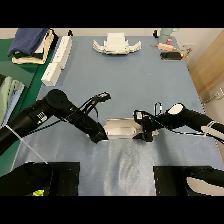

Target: Fold the box.

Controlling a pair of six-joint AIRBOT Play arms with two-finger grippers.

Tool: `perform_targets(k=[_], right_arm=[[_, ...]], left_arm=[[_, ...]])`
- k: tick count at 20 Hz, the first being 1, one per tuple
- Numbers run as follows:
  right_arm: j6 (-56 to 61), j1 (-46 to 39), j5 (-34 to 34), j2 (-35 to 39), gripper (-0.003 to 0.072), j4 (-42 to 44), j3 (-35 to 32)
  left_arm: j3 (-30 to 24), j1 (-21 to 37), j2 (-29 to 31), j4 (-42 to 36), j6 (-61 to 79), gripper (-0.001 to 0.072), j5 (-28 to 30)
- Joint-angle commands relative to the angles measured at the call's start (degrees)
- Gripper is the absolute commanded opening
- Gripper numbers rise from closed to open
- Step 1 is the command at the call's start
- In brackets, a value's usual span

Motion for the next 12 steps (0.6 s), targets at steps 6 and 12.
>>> perform_targets(k=[6,12], right_arm=[[0.0,0.0,0.0,0.0,0.0562,0.0,0.0],[0.0,0.0,0.0,0.0,0.0562,0.0,0.0]], left_arm=[[7.8,-1.1,-11.0,-7.1,-9.9,0.0013,18.2],[9.6,5.2,-20.0,-6.2,-18.4,0.0013,20.5]])
